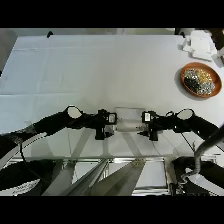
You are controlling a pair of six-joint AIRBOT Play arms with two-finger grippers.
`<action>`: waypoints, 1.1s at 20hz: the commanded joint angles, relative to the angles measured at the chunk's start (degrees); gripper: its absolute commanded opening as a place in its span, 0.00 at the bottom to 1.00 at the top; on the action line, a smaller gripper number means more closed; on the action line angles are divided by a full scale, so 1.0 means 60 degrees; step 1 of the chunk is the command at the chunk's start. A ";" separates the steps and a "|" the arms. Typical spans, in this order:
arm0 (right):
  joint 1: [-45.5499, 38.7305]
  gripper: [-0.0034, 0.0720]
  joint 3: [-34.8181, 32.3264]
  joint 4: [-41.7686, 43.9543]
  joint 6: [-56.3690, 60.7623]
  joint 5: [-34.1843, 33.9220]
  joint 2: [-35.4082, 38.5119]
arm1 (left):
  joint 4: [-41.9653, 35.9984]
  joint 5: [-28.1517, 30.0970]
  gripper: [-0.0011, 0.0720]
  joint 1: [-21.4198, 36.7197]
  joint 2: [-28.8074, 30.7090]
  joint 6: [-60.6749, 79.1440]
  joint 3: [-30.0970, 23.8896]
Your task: Fold the box and place the chain.
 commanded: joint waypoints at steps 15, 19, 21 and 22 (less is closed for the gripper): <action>0.0000 0.59 -0.0004 0.0015 0.0011 -0.0011 0.0000 | -0.0776 0.0433 0.96 -0.0521 -0.0419 0.0044 -0.0004; 0.0000 0.59 -0.0004 0.0015 0.0011 -0.0011 0.0000 | -0.1151 0.0670 0.70 -0.0594 -0.0419 0.0026 -0.0004; 0.0000 0.59 -0.0004 0.0018 0.0011 -0.0011 0.0000 | -0.1158 0.0663 0.44 -0.0594 -0.0419 0.0022 -0.0004; 0.0000 0.59 -0.0004 0.0015 0.0011 -0.0011 0.0000 | -0.1173 0.0659 0.44 -0.0594 -0.0419 0.0015 -0.0004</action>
